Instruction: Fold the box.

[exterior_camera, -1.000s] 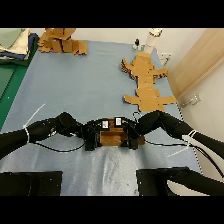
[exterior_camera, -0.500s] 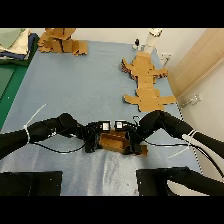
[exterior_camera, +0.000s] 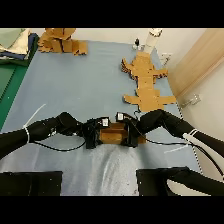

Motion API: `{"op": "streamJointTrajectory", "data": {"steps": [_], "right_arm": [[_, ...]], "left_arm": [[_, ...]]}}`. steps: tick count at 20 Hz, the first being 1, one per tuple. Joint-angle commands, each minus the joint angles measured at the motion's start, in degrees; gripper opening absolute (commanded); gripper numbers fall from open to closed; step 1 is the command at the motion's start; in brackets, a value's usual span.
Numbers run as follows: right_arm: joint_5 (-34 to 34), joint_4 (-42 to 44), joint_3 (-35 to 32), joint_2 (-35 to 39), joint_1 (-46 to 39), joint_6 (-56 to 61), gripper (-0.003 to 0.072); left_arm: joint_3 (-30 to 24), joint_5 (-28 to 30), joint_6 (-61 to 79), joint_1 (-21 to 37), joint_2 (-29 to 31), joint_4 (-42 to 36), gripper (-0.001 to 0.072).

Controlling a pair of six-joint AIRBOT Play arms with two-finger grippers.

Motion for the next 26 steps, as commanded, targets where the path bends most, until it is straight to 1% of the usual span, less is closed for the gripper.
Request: {"op": "streamJointTrajectory", "data": {"steps": [1, 4, 7, 13, 16, 17, 21, 24, 26], "right_arm": [[-1.2, -0.11, -0.02, 0.11, -2.62, 2.58, 0.072], [-2.25, -1.05, -0.02, 0.87, -3.28, 3.82, 0.072], [-2.14, -2.86, -0.02, 3.37, -3.39, 4.13, 0.072], [-1.42, -6.86, -0.02, 12.9, -3.43, 4.74, 0.072], [-2.12, -5.35, -0.02, 17.03, -3.41, 5.33, 0.0712], [-3.8, -4.5, -0.02, 17.68, -3.41, 9.11, 0.0712], [-14.36, -0.74, -0.04, 18.21, -3.39, 34.23, 0.0713], [-15.28, 0.85, -0.04, 18.21, -3.37, 50.18, 0.0712], [-15.15, 0.94, -0.04, 18.21, -3.37, 57.46, 0.0712]], "left_arm": [[-0.02, -1.9, 0.5, -0.17, -0.02, 0.55, 0.0476], [-0.02, -1.88, 0.5, -0.17, -0.02, 0.55, 0.0476], [-0.02, -1.9, 0.5, -0.17, -0.02, 0.55, 0.0476], [-0.02, -1.9, 0.5, -0.17, -0.02, 0.55, 0.0476], [-0.02, -1.88, 0.5, -0.17, -0.02, 0.55, 0.0476], [-0.02, -1.88, 0.5, -0.17, -0.02, 0.55, 0.0475], [-0.02, -1.88, 0.5, -0.17, -0.02, 0.55, 0.0475], [-0.02, -1.9, 0.5, -0.17, -0.02, 0.55, 0.0476], [-0.02, -1.88, 0.5, -0.17, -0.02, 0.55, 0.0476]]}}
